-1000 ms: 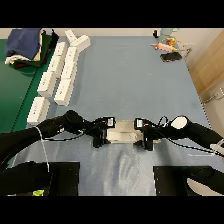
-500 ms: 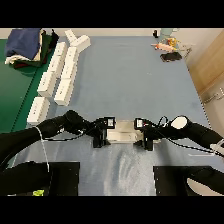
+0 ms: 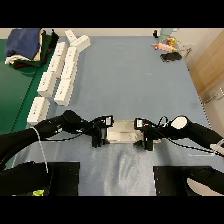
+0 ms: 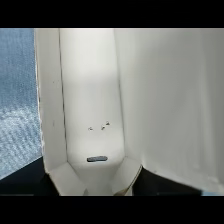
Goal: Fold the box.
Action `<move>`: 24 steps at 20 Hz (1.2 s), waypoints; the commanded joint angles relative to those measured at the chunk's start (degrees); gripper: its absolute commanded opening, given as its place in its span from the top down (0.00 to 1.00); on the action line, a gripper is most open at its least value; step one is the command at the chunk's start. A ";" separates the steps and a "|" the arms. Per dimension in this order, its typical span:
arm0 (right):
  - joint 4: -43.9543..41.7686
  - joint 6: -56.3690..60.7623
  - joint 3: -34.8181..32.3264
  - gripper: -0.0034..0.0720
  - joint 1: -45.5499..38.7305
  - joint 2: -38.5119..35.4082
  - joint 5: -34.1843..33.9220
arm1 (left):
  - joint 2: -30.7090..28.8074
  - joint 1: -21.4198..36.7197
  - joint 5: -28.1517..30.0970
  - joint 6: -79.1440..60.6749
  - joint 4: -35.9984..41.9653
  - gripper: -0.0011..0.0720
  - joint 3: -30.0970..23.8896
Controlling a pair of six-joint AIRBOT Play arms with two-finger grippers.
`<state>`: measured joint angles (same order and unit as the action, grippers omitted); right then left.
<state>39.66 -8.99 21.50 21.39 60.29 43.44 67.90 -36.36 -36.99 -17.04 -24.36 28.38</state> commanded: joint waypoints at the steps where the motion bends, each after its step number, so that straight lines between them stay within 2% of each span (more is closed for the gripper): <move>1: 0.00 0.00 -0.02 0.29 0.02 0.00 0.00 | -0.50 0.28 -0.46 -0.52 0.39 0.03 -0.66; 9: 0.00 0.00 -0.02 0.29 0.02 0.00 0.00 | 0.24 -2.27 1.57 -1.60 1.81 0.03 -0.59; 24: 0.00 0.00 -0.02 0.29 0.02 0.00 0.00 | 0.22 -2.12 1.79 0.20 0.98 0.03 -0.66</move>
